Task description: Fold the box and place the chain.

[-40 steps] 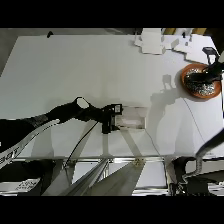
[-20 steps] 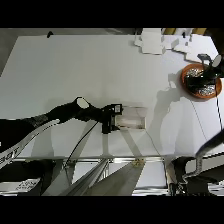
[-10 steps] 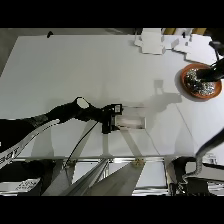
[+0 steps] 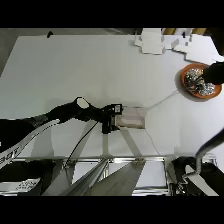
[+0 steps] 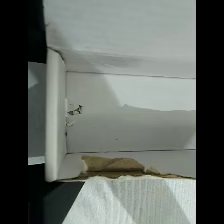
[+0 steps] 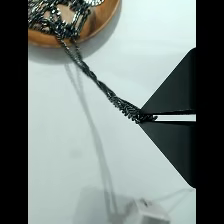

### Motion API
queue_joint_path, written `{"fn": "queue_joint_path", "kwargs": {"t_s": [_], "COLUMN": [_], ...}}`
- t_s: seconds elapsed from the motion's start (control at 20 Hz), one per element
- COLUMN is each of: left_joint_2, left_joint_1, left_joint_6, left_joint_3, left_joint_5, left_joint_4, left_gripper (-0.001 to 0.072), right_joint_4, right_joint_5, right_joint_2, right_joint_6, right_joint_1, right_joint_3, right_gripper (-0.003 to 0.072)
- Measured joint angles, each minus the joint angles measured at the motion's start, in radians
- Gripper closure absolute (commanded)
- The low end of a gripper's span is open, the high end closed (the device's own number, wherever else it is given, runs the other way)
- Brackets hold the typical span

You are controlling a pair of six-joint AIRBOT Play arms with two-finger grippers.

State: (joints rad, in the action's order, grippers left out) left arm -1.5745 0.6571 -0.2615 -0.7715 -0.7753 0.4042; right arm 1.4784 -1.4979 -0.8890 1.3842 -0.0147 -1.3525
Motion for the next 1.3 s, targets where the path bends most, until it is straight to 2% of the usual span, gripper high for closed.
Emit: {"fn": "queue_joint_path", "kwargs": {"t_s": [0.15,0.35,0.6,0.85,1.3], "left_joint_2": [0.0,0.0,0.0,0.0,0.0], "left_joint_1": [0.0,0.0,0.0,0.0,0.0], "left_joint_6": [0.0,0.0,0.0,0.0,0.0], "left_joint_3": [0.0,0.0,0.0,0.0,0.0], "left_joint_5": [0.0,0.0,0.0,0.0,0.0], "left_joint_4": [0.0,0.0,0.0,0.0,0.0], "left_gripper": [0.0498,0.0498,0.0498,0.0498,0.0498], "right_joint_4": [-0.053,-0.111,-0.125,-0.083,-0.022], "right_joint_5": [-0.039,-0.021,0.127,0.262,0.399], "right_joint_2": [0.112,0.211,0.243,0.179,-0.039], "right_joint_6": [0.027,0.081,0.156,0.195,0.196], "right_joint_1": [-0.1,-0.28,-0.56,-0.747,-0.803], "right_joint_3": [0.007,0.072,0.222,0.338,0.454], "right_gripper": [0.068,0.068,0.068,0.0679,0.0673]}}
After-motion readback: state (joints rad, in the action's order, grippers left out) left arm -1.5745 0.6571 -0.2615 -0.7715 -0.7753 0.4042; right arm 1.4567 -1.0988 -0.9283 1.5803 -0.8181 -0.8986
